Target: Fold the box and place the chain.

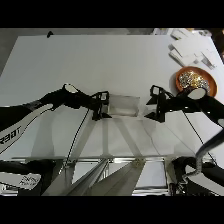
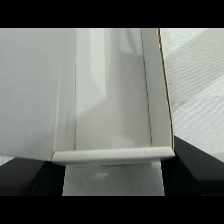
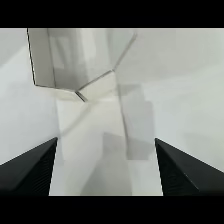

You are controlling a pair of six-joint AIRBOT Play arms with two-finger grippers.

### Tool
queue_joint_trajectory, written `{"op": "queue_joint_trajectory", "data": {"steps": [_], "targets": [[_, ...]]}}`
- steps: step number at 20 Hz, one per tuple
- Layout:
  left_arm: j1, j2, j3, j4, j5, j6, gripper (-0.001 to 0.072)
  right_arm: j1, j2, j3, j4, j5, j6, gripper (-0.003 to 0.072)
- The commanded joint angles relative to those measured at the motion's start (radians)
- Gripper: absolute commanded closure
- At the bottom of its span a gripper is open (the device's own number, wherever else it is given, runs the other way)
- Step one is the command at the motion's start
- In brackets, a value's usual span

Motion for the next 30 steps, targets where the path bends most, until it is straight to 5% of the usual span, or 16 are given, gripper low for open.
{"op": "queue_joint_trajectory", "data": {"steps": [1,3,4,9,18,25,30], "targets": [[0.000,0.001,0.000,0.002,-0.003,0.002,0.0622,-0.075,0.153,0.001,-0.009,0.054,0.096,0.0121],[0.000,0.001,0.000,0.002,-0.003,0.002,0.0622,-0.062,0.209,0.001,0.112,0.115,0.117,0.0547],[0.000,0.001,0.000,0.002,-0.003,0.002,0.0622,-0.039,0.217,0.001,0.196,0.165,0.113,0.0667],[0.000,0.001,0.000,0.002,-0.003,0.002,0.0622,0.139,0.202,0.001,0.272,0.095,0.118,0.0667],[0.000,0.001,0.000,0.002,-0.003,0.002,0.0622,0.208,-0.054,0.001,0.338,-0.452,0.251,0.0667],[0.000,0.001,0.000,0.002,-0.003,0.002,0.0622,0.208,-0.111,0.002,0.314,-0.391,0.276,0.0668],[0.000,0.001,0.000,0.002,-0.003,0.002,0.0622,0.208,0.089,0.002,0.173,-0.283,0.384,0.0668]]}}
